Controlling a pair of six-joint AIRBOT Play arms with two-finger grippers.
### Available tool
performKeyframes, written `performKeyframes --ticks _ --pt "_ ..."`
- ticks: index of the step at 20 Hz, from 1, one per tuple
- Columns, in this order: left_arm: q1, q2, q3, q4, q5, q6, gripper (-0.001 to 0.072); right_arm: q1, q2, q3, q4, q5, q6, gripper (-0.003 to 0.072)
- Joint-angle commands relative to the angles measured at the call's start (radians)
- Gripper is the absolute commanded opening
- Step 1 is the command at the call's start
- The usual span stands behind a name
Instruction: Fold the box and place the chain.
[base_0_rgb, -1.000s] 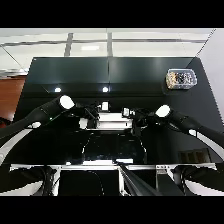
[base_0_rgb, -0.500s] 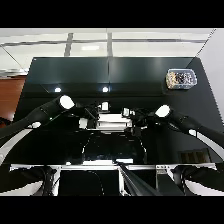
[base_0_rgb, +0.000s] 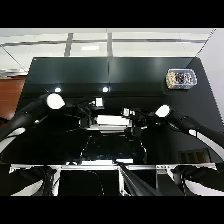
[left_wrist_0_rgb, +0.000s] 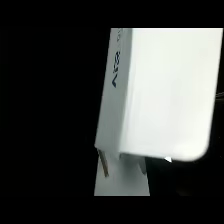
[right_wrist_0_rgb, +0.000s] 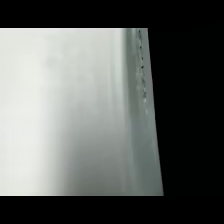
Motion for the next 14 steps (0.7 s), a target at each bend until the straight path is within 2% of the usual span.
performKeyframes --ticks 1,2,3,4,5,6,8,10,14 --pt "0.033 0.146 0.001 0.123 -0.221 -0.304 0.0637 0.001 0.000 0.000 -0.005 0.012 -0.006 0.0223" --pt "0.041 0.169 0.000 0.123 -0.280 -0.383 0.0585 0.001 0.000 0.000 -0.006 0.014 -0.008 0.0222" --pt "0.043 0.180 -0.002 0.114 -0.331 -0.460 0.0443 0.001 0.000 0.000 -0.007 0.020 -0.010 0.0222" --pt "0.042 0.180 -0.008 0.086 -0.382 -0.537 0.0157 0.001 0.000 0.000 -0.012 0.029 -0.017 0.0221" --pt "0.041 0.176 -0.026 0.010 -0.407 -0.546 0.0031 0.001 0.000 0.000 -0.015 0.037 -0.025 0.0222" --pt "0.041 0.173 -0.057 -0.096 -0.407 -0.543 0.0031 0.001 0.000 0.000 -0.014 0.040 -0.026 0.0222" --pt "0.029 0.157 -0.140 -0.296 -0.320 -0.481 0.0031 0.001 0.000 0.000 -0.013 0.038 -0.026 0.0222" --pt "0.003 0.133 -0.197 -0.372 -0.142 -0.414 0.0030 0.001 0.000 0.000 -0.013 0.038 -0.026 0.0222" --pt "0.007 0.116 -0.206 -0.493 0.298 -0.373 0.0031 0.001 0.000 0.000 -0.013 0.035 -0.026 0.0222"
